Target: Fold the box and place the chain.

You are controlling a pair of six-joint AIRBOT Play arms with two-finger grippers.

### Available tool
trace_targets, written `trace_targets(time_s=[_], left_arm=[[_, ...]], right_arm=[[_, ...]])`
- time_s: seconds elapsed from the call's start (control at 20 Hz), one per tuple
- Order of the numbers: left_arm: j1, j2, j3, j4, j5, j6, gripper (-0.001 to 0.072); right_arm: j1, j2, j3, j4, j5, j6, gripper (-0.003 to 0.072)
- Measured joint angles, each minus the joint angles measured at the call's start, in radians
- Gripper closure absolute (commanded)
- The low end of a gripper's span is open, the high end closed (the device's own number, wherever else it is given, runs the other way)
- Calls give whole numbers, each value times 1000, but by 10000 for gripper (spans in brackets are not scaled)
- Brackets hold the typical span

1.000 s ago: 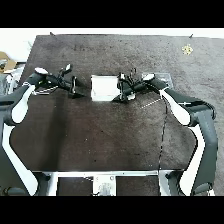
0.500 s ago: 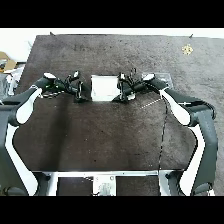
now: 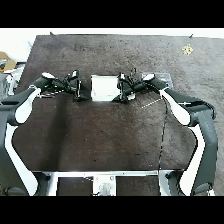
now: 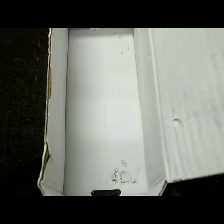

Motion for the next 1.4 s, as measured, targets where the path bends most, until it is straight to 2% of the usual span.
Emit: trace_targets(time_s=[1.4], left_arm=[[0,-36,0,-81,-62,19,1]], right_arm=[[0,0,0,0,0,0,242]])
